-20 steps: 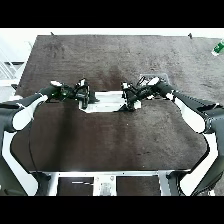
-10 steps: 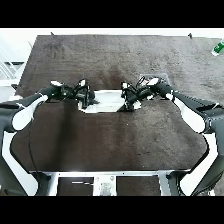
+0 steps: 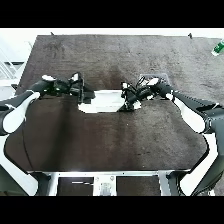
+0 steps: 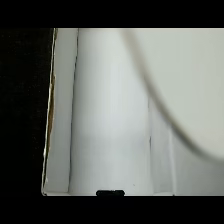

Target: Fold the box and place the chain.

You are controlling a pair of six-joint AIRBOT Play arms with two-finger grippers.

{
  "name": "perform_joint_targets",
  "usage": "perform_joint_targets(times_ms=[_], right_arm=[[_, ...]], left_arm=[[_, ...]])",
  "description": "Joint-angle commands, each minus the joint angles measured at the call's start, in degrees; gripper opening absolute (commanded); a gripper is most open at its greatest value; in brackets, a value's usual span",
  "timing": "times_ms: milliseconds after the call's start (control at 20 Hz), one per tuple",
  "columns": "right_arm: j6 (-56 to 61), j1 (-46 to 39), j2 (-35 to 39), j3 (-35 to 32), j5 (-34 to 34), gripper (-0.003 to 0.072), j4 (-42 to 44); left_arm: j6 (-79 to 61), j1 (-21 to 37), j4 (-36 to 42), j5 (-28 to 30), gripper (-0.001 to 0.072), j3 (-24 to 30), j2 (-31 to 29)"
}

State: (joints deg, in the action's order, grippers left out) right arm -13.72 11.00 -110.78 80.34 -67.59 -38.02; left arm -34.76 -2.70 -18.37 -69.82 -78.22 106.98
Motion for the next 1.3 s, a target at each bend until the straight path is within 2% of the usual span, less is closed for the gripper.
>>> perform_joint_targets(times_ms=[0,100,150,200,300,550,750,950,1100,1250], right_arm=[[-0.02,-0.04,0.0,0.04,0.04,0.0435,-0.02],[-0.02,-0.04,0.0,0.04,0.04,0.0434,-0.02],[-0.02,-0.04,0.0,0.04,0.04,0.0434,-0.02],[-0.02,-0.04,0.0,0.04,0.04,0.0434,-0.02],[-0.02,-0.04,0.0,0.04,0.04,0.0434,0.0],[-0.02,-0.04,0.0,0.04,0.04,0.0434,0.0],[-0.02,-0.04,0.0,0.04,0.04,0.0434,0.02],[-0.02,-0.04,0.0,0.04,0.04,0.0434,0.04],[-0.02,-0.04,0.0,0.04,0.04,0.0434,0.04],[-0.02,-0.04,0.0,0.04,0.04,0.0434,0.07]], left_arm=[[0.31,4.28,-0.07,-5.01,0.0287,-0.42,-1.75],[1.42,5.4,-0.13,-7.39,0.0285,-0.42,-2.51],[2.67,5.42,-0.52,-7.93,0.0199,-0.42,-2.93],[2.95,5.42,-0.96,-8.85,0.0066,-0.42,-3.3],[4.09,5.22,-0.92,-10.58,0.0018,-0.42,-3.91],[14.56,5.25,-2.01,-12.02,0.0016,0.81,-5.51],[14.53,5.25,-0.72,-2.51,0.0015,11.23,-14.71],[13.31,2.49,6.38,7.1,0.0015,22.21,-22.16],[13.99,-3.74,5.73,13.09,0.0016,25.11,-22.6],[17.25,-6.84,6.05,17.11,0.0016,25.49,-21.81]])
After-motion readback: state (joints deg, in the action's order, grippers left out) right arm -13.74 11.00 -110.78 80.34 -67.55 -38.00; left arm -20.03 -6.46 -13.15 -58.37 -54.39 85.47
